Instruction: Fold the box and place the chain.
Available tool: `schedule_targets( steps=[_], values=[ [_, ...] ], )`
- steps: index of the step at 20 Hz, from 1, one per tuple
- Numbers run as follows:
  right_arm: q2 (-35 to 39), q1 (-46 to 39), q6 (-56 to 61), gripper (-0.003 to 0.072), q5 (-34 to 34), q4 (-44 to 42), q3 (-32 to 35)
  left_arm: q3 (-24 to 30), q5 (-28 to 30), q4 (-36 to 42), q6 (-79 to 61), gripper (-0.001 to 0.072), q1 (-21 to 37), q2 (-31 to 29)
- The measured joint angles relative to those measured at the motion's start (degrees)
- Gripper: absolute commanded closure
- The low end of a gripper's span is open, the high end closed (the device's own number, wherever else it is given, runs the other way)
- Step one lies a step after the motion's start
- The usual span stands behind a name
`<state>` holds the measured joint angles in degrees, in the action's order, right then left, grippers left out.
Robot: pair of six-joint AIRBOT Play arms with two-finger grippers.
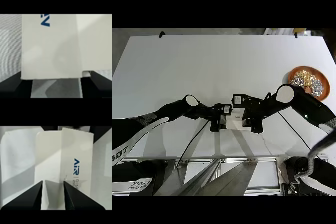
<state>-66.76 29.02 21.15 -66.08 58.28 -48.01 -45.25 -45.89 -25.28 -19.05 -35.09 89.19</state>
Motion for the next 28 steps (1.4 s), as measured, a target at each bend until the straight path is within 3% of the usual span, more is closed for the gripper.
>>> schedule_targets(
  steps=[9,12,16,17,28],
  values=[
    [0.1,3.0,-0.4,0.0394,6.4,4.0,0.3,0.0,0.0,0.0,0.1,0.0502,0.0,0.0],
    [0.1,3.0,-0.2,0.0472,7.0,5.0,0.3,0.0,0.0,0.0,0.1,0.0502,0.0,0.0],
    [0.1,3.1,0.0,0.0474,7.4,5.6,0.3,0.0,0.0,0.0,0.1,0.0502,0.0,0.0],
    [0.1,3.1,0.0,0.0509,7.4,5.6,0.3,0.0,0.0,0.0,0.1,0.0502,0.0,0.0],
    [0.1,3.1,0.0,0.0529,9.1,6.1,2.0,0.0,0.0,0.0,0.0,0.0502,0.0,0.0]
  ],
)
